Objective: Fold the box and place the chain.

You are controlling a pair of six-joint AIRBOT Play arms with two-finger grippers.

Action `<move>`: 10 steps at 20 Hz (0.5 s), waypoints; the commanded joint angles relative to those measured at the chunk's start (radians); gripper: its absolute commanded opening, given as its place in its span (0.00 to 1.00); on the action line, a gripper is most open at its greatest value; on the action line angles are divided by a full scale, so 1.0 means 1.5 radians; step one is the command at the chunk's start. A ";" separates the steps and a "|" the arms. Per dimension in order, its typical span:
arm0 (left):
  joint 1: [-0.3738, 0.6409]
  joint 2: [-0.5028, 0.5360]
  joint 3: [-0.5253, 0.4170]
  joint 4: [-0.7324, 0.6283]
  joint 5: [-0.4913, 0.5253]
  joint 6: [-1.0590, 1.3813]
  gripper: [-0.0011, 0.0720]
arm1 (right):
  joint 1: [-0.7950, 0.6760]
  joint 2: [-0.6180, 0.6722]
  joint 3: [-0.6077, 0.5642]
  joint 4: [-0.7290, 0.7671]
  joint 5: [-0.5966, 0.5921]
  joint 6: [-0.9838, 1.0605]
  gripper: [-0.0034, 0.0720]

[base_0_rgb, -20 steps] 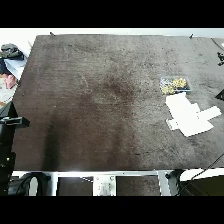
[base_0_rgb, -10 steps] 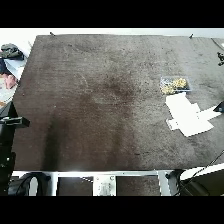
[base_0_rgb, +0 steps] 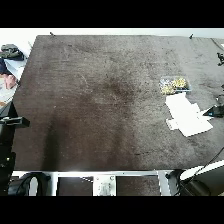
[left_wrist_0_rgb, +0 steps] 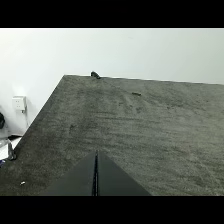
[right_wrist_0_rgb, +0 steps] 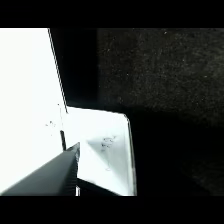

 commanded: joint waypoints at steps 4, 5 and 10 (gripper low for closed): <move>0.001 0.000 0.000 0.000 0.000 0.000 0.03 | 0.001 -0.016 -0.002 0.061 0.120 -0.062 0.03; 0.001 0.000 0.000 0.000 0.000 0.000 0.03 | 0.001 -0.016 -0.002 0.066 0.148 -0.061 0.03; 0.001 0.000 0.000 0.000 0.000 0.000 0.03 | 0.005 0.020 -0.068 0.278 0.192 -0.006 0.02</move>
